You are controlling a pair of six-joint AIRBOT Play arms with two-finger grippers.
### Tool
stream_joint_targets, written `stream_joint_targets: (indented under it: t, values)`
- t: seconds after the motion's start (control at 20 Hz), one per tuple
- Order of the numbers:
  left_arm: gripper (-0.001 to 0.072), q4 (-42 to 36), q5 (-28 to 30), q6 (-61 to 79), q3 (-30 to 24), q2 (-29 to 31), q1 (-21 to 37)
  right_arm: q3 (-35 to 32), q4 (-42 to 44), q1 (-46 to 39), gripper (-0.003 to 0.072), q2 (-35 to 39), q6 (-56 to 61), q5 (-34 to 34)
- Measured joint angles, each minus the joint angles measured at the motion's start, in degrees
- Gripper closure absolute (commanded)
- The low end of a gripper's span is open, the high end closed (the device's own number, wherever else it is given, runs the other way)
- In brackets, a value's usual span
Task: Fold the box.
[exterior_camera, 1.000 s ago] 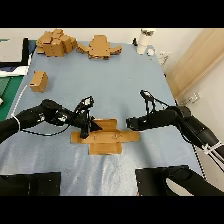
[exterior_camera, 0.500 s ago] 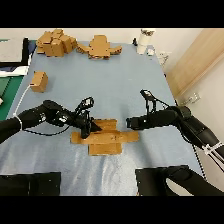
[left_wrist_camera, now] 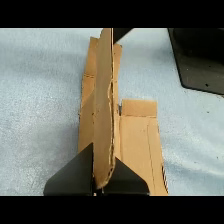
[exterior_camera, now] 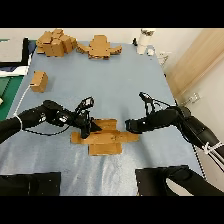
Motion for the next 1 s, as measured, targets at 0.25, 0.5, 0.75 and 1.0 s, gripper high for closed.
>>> stream_joint_targets:
  t: [0.25, 0.5, 0.75, 1.0]
  values:
    - [0.0699, 0.0, -0.1, 0.0, 0.0, 0.0, 0.0, 0.0, 4.0, 4.7, 0.0683, 1.7, -2.4, -5.6]
    - [0.0698, 0.0, -0.1, 0.0, 0.0, 0.0, 0.0, -1.6, -6.3, 22.9, 0.0682, 5.0, -8.4, -0.7]
    - [0.0698, 0.0, -0.2, 0.0, 0.0, 0.0, 0.0, -6.4, -26.3, 43.8, 0.0161, 4.8, -11.1, 6.9]
    - [0.0699, 0.0, -0.2, 0.0, 0.0, 0.0, 0.0, -7.8, -39.6, 50.4, 0.0166, 0.8, -11.8, 11.2]
